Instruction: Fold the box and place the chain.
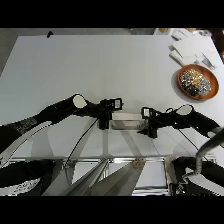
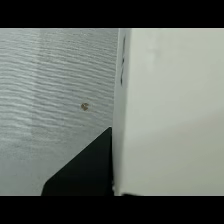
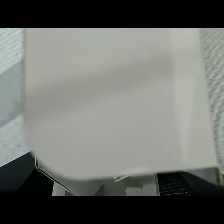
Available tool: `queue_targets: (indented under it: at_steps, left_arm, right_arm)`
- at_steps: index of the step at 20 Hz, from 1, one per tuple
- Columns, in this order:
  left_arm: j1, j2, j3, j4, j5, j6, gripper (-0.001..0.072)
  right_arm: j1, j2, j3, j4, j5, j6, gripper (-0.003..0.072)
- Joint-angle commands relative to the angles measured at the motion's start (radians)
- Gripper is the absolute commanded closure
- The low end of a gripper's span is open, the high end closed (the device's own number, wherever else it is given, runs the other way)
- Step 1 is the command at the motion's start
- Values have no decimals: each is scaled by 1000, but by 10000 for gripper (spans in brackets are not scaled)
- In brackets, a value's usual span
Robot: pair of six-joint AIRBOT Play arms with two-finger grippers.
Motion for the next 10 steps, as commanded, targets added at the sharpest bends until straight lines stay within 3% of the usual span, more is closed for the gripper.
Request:
queue_targets:
  at_steps: [1,10]
  left_arm:
    - [0,0,1,0,0,0,697]
    - [0,0,0,0,0,0,697]
  right_arm:
    - [0,-1,0,10,-1,-11,111]
    - [2,-1,0,13,-6,-19,98]
